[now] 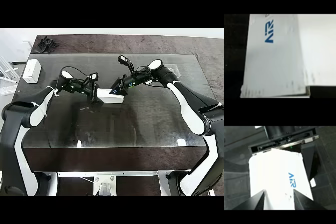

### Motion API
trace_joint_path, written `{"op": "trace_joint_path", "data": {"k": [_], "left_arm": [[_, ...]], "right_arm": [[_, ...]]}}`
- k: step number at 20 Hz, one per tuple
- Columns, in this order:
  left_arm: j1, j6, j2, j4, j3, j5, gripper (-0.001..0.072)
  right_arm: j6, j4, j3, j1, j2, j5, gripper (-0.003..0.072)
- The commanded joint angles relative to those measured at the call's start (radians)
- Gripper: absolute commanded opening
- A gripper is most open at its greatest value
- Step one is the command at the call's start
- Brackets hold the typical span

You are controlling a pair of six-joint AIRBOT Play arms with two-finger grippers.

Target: Fold the box and place the chain.

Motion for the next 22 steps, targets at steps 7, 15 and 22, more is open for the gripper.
{"op": "trace_joint_path", "data": {"k": [7, 15, 22], "left_arm": [[0.001, 0.000, 0.000, 0.000, 0.000, 0.000, 0.0427], [0.001, 0.000, 0.000, 0.000, 0.000, -0.001, 0.0427], [0.001, 0.000, 0.000, 0.001, 0.000, -0.001, 0.0427]], "right_arm": [[-0.056, 0.004, 0.000, 0.001, -0.007, -0.066, 0.0440], [-0.093, 0.003, 0.003, -0.002, -0.007, 0.047, 0.0443], [-0.174, -0.050, -0.002, 0.000, -0.018, -0.077, 0.0441]]}}
